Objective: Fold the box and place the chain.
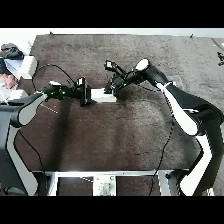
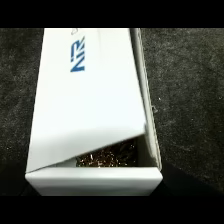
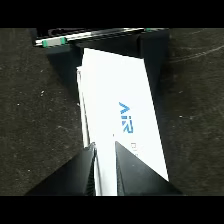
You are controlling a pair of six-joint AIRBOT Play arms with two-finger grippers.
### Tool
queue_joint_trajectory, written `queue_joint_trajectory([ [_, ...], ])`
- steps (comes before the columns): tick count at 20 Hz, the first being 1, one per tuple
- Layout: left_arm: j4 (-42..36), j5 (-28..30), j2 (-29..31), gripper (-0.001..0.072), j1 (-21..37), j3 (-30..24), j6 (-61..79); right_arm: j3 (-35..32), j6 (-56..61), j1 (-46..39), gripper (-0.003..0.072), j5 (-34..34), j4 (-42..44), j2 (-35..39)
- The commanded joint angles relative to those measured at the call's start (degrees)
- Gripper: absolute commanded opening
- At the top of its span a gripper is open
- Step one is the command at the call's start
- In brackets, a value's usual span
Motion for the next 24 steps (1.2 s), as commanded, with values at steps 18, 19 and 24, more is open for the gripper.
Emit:
queue_joint_trajectory([
  [18, 0.0, 0.0, 0.0, 0.0286, 0.0, 0.0, 0.0, -0.7, 2.0, -3.2, 0.0169, 6.6, 10.6, 1.6],
  [19, 0.0, 0.0, 0.0, 0.0285, 0.0, 0.0, 0.0, -0.7, 2.0, -3.6, 0.0169, 6.5, 11.6, 1.5],
  [24, 0.0, 0.0, 0.0, 0.0286, 0.0, 0.0, 0.0, -0.8, 6.9, -3.7, -0.0013, 7.0, 8.3, 0.3],
])
